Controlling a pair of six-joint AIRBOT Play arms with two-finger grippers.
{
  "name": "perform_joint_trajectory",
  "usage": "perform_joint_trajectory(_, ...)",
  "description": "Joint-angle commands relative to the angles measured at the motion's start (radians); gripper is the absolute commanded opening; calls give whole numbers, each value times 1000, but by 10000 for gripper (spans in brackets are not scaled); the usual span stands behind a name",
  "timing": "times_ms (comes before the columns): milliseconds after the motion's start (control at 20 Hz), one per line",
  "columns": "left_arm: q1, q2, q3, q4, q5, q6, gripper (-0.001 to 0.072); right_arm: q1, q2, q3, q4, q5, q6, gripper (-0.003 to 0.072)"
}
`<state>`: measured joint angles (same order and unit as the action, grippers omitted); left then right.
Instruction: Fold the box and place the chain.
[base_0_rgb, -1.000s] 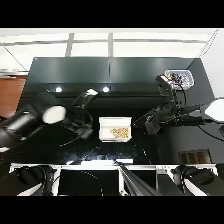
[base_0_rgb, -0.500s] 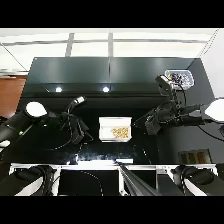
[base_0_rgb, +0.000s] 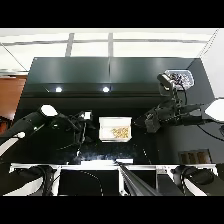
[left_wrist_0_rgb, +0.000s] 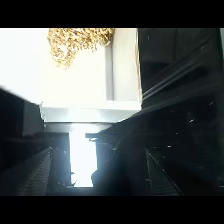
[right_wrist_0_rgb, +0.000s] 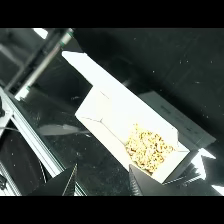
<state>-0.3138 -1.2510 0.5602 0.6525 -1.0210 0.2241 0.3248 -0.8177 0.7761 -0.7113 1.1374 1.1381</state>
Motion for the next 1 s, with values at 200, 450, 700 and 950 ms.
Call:
perform_joint_trajectory(200,-39,-45,19,-127,80,68,709,-1,1,1,-1,-26,7,394)
perform_joint_trajectory(450,-65,-60,36,-111,86,60,709,-1,1,1,-2,-39,6,394)
perform_joint_trajectory(700,-97,-63,41,-110,98,58,708,-1,1,1,-4,-38,7,394)
perform_joint_trajectory(950,-97,-63,41,-75,77,3,709,-1,1,1,-4,-32,6,394)
